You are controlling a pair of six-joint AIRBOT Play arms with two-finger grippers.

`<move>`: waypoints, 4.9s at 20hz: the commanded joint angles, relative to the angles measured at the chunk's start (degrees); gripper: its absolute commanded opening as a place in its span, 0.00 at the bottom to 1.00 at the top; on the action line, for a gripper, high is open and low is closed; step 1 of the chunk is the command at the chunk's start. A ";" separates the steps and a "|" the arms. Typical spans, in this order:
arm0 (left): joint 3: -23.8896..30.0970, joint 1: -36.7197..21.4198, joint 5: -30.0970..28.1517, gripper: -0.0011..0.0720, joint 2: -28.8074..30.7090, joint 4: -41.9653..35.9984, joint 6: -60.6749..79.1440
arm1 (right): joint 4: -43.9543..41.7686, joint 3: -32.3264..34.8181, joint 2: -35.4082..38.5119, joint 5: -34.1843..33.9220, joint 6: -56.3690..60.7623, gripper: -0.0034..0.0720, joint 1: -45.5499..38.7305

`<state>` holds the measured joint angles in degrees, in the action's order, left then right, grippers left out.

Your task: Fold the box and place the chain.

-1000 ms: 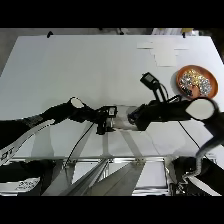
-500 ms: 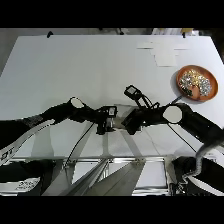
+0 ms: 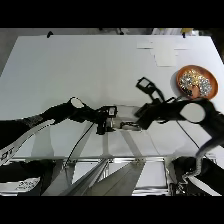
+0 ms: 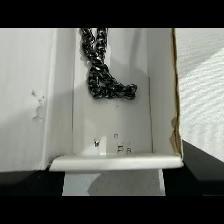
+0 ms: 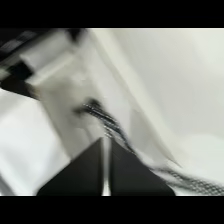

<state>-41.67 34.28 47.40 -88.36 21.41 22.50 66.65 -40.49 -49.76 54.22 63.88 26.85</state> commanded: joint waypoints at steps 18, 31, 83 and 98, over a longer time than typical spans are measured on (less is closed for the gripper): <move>0.02 0.02 -0.02 0.51 -0.02 0.02 0.00 | -5.11 9.07 -8.07 1.11 -52.81 0.44 -12.39; 0.00 0.02 -0.02 0.51 -0.02 0.02 0.00 | -10.95 9.07 -13.40 -4.87 -54.12 0.33 -12.39; 0.02 0.02 0.00 0.51 -0.02 0.02 0.00 | -15.63 9.01 18.14 4.17 -35.17 0.06 -19.21; 0.02 0.02 0.00 0.51 -0.02 0.02 0.00 | -34.84 9.01 11.67 -11.23 -37.38 0.06 4.42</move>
<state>-41.67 34.28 47.40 -88.36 21.43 22.50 30.50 -31.42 -34.09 48.51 26.59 27.20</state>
